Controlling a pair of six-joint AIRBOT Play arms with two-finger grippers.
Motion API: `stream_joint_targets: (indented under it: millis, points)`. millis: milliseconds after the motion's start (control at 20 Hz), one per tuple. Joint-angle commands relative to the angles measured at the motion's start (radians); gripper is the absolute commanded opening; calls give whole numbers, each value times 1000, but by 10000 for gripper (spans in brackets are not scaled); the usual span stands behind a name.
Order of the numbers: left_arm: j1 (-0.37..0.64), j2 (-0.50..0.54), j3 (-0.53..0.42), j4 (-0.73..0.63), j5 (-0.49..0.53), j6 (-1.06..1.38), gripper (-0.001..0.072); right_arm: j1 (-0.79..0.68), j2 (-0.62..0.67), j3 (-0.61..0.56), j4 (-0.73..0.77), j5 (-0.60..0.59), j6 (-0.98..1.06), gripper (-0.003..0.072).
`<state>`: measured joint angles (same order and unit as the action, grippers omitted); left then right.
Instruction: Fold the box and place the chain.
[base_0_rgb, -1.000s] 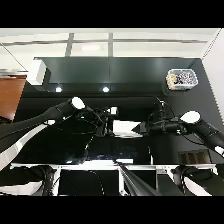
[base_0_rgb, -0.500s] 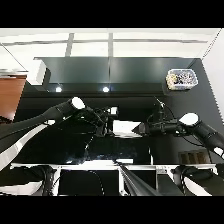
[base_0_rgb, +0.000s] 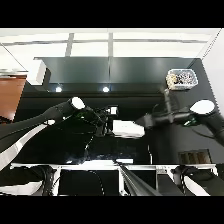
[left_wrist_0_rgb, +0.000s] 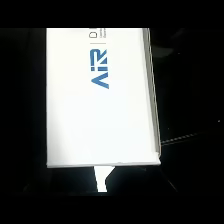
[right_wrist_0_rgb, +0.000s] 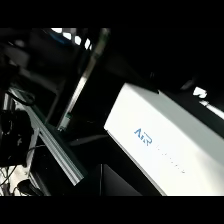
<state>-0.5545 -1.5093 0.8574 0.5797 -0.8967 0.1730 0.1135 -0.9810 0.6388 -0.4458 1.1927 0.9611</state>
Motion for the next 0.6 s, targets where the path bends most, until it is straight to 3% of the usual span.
stream_joint_targets:
  millis: [0, 250, 550]
  points:
    - [9, 18, 18, 36, -5, -13, 715, -169, 64, 58, -93, 97, -10, 15]
    - [19, 88, 71, 87, -140, -162, 715, -402, 73, 57, -330, 171, 54, 15]
    - [-86, 62, 179, 51, -68, -227, 707, -439, 73, 57, -276, 135, 53, 15]
